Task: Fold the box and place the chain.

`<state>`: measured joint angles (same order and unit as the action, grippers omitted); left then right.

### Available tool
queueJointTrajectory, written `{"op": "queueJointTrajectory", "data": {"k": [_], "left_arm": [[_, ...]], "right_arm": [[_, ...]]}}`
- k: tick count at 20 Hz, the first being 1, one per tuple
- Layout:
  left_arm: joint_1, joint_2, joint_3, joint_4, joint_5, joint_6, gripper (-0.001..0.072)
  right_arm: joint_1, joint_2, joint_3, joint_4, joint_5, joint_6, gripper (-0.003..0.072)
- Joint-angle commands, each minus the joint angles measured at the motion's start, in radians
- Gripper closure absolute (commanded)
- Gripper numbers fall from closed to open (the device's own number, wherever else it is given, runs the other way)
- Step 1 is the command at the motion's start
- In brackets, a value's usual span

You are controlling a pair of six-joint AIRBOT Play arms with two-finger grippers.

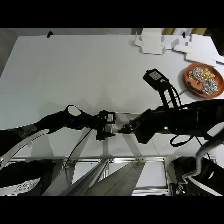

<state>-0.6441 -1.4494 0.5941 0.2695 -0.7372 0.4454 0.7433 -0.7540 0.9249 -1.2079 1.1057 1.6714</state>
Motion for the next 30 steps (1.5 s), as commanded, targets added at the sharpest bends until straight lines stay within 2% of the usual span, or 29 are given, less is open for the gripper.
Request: {"op": "queueJointTrajectory", "data": {"k": [1,6,9,13,16,19,20,22,25,28,30], "left_arm": [[0.0,0.0,0.0,0.0,0.0,0.0,0.0502],[0.0,0.0,0.0,0.0,0.0,0.0,0.0502],[0.0,0.001,0.0,0.0,0.0,0.0,0.0502],[0.0,0.0,0.0,0.0,0.0,0.0,0.0502],[0.0,0.0,0.0,0.0,0.0,0.0,0.0502],[0.0,0.001,0.0,0.0,0.0,0.0,0.0502],[0.0,0.0,0.0,0.0,0.0,0.0,0.0502],[0.0,0.0,0.0,0.0,0.0,0.0,0.0502],[0.0,0.0,0.0,0.0,0.0,0.0,0.0502],[0.0,0.0,0.0,0.0,0.0,0.0,0.0502],[0.0,0.001,0.0,0.0,0.0,0.0,0.0502]], "right_arm": [[0.017,-0.006,0.001,0.013,-0.103,0.029,0.067],[0.018,-0.013,0.001,0.056,-0.131,0.03,0.0669],[0.018,-0.013,-0.006,-0.03,-0.091,0.045,0.067],[0.018,-0.015,-0.095,-0.127,-0.088,0.095,0.0669],[0.018,-0.07,-0.158,-0.128,-0.126,0.092,0.0668],[0.018,-0.167,-0.167,-0.127,-0.159,0.072,0.0664],[0.017,-0.186,-0.166,-0.125,-0.168,0.055,0.0609],[0.017,-0.189,-0.142,-0.119,-0.146,0.016,0.0469],[-0.019,-0.187,-0.027,-0.126,-0.075,-0.033,0.0455],[-0.144,-0.187,0.091,-0.15,-0.047,-0.062,0.0457],[-0.246,-0.188,0.109,-0.235,-0.046,-0.061,0.047]]}}
